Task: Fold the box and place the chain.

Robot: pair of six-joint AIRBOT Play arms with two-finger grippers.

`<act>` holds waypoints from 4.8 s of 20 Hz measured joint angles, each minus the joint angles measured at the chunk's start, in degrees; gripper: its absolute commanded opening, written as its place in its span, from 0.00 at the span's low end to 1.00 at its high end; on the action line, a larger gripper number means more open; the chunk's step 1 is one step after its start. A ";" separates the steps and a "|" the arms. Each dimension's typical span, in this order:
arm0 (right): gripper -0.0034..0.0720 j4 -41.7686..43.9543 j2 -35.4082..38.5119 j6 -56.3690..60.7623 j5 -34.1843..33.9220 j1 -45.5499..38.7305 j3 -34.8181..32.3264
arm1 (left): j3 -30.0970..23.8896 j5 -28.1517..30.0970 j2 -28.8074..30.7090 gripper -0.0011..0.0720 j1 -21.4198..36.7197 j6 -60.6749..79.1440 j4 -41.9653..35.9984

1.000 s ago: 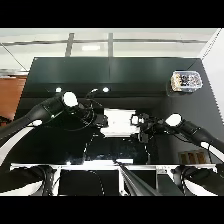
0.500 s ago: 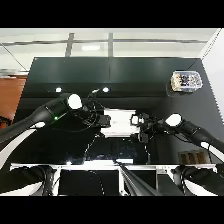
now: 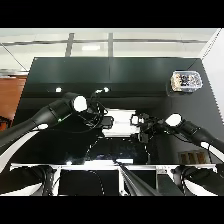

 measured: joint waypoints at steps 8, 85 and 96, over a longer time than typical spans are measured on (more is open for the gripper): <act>0.06 0.00 0.00 0.00 -0.02 0.00 0.00 | 0.31 1.57 -0.76 0.70 -4.50 -13.22 11.13; 0.77 -9.64 8.00 6.67 7.08 -3.02 -0.02 | 11.76 -8.41 -12.28 0.06 -10.21 -30.99 23.69; 0.12 -3.61 6.19 2.84 4.07 -2.29 -0.02 | 11.76 -8.44 -12.28 0.06 -10.21 -30.97 23.87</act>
